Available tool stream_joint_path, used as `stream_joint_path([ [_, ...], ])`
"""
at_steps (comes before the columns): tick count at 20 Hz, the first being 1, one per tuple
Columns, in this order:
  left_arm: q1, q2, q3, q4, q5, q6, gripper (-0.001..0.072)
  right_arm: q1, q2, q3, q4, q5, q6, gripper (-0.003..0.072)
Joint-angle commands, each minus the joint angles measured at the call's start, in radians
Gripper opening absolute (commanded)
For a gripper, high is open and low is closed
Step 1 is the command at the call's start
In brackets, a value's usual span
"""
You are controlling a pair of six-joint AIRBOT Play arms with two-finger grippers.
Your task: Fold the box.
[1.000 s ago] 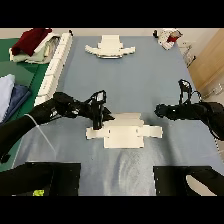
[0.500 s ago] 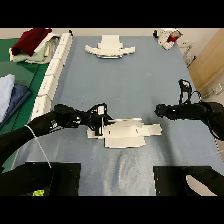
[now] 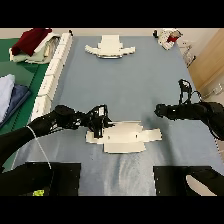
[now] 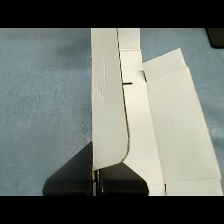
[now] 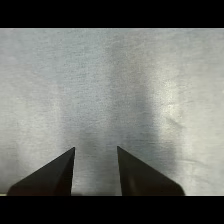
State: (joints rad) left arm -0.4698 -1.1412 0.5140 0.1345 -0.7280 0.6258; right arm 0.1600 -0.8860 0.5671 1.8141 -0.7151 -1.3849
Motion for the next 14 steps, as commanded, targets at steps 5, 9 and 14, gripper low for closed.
stream_joint_path([
  [5, 0.000, 0.000, -0.001, 0.106, -0.019, -0.102, 0.0015, 0.000, 0.000, 0.001, 0.008, -0.001, 0.000, 0.0411],
  [9, 0.000, 0.000, -0.001, 0.105, -0.034, -0.122, 0.0015, 0.000, 0.000, 0.001, 0.008, -0.001, 0.000, 0.0411],
  [14, -0.031, 0.100, -0.002, 0.016, 0.045, 0.088, 0.0010, 0.000, 0.000, 0.001, 0.008, -0.002, 0.000, 0.0411],
])
